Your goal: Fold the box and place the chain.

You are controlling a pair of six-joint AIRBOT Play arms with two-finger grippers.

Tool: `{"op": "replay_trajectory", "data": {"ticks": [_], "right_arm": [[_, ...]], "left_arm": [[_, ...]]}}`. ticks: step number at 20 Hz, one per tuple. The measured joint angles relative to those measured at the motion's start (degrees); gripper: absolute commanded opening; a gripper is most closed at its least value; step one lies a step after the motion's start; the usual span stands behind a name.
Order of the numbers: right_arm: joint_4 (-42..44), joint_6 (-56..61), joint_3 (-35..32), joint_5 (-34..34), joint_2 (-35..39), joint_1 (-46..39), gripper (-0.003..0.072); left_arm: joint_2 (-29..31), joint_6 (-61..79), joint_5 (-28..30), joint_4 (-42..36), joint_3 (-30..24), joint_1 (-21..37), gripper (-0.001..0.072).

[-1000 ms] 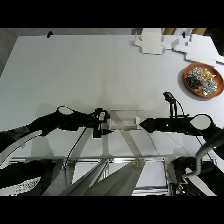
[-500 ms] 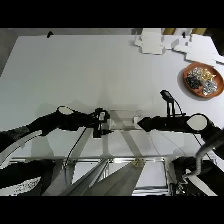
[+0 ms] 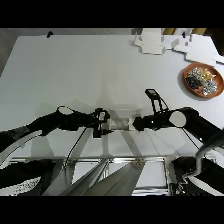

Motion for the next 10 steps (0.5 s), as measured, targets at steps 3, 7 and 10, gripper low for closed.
{"op": "replay_trajectory", "data": {"ticks": [3, 7, 10], "right_arm": [[-4.5, 6.1, 2.3, 1.2, -3.1, 2.1, 0.0393], [-8.3, 11.6, 4.7, 1.9, -6.0, 4.0, 0.0375], [-11.0, 15.4, 7.0, 2.9, -8.5, 5.2, 0.0338]], "left_arm": [[0.0, 0.0, 0.0, 0.0, 0.0, 0.0, 0.0098], [0.0, 0.0, 0.0, 0.0, 0.0, 0.0, 0.0097], [0.0, 0.0, 0.0, 0.0, 0.0, 0.0, 0.0097]]}}
